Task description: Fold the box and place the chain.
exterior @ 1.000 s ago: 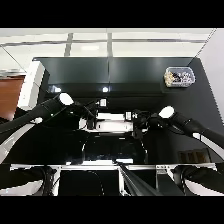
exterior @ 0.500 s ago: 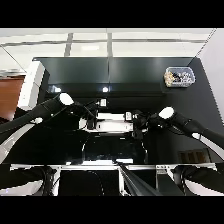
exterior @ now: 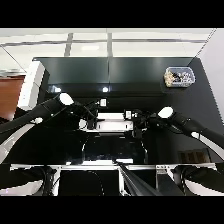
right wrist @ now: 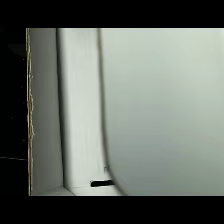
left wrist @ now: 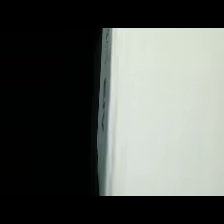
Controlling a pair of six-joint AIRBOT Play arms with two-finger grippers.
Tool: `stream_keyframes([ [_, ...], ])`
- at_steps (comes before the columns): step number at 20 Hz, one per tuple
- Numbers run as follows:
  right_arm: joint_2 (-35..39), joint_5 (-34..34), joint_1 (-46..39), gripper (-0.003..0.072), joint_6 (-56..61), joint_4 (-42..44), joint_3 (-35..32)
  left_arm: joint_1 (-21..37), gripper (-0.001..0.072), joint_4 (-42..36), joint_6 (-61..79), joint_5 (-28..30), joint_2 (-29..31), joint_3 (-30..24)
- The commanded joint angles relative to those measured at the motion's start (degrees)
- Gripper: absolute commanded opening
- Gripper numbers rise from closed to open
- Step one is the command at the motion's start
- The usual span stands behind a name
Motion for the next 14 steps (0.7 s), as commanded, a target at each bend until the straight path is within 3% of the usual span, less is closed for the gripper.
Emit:
stream_keyframes([
  [1,-0.3,-0.2,0.7,0.071,1.4,-2.0,0.3,0.0,0.0027,0.0,0.1,0.0,0.0,0.0],
  [14,-0.4,-0.9,0.9,0.0709,2.4,-3.5,0.4,0.0,0.0027,0.0,0.1,0.0,0.0,0.0],
])
